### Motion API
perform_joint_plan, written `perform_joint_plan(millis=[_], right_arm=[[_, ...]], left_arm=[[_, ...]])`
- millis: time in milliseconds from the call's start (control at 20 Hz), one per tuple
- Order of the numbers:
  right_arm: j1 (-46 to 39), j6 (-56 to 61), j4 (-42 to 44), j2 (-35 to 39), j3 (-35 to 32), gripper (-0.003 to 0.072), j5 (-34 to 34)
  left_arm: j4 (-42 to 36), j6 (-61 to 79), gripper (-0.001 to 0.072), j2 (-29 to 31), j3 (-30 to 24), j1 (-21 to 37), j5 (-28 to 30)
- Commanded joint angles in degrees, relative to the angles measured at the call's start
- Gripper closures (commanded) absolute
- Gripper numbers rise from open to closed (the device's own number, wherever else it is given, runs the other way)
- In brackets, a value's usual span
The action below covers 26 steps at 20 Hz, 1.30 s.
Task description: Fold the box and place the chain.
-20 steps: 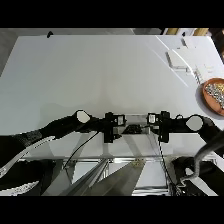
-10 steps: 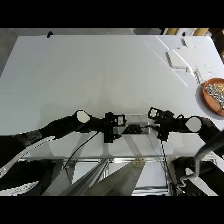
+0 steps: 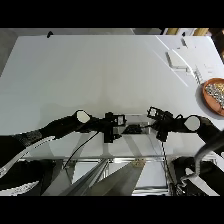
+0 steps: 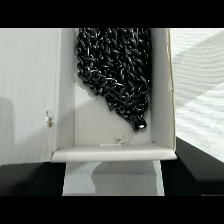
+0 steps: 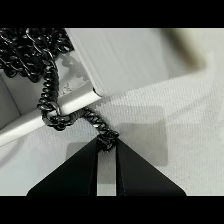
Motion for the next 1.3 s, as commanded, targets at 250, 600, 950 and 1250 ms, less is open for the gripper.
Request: perform_joint_plan(millis=[250, 600, 950, 1250], right_arm=[[0.1, -0.3, -0.7, 15.7, 0.2, 0.0668, 4.1], [1.2, -0.4, 16.1, 24.0, 3.6, 0.0668, 14.7], [12.3, -0.2, 31.4, 14.0, 4.3, 0.0667, 8.9], [17.3, 10.4, 20.1, -0.4, 13.7, 0.0522, 7.9]], left_arm=[[0.0, 0.0, 0.0378, 0.0, 0.0, 0.0, 0.0], [0.0, 0.0, 0.0378, 0.0, 0.0, 0.0, 0.0], [0.0, 0.0, 0.0378, 0.0, 0.0, 0.0, 0.0], [0.0, 0.0, 0.0378, 0.0, 0.0, 0.0, 0.0]])
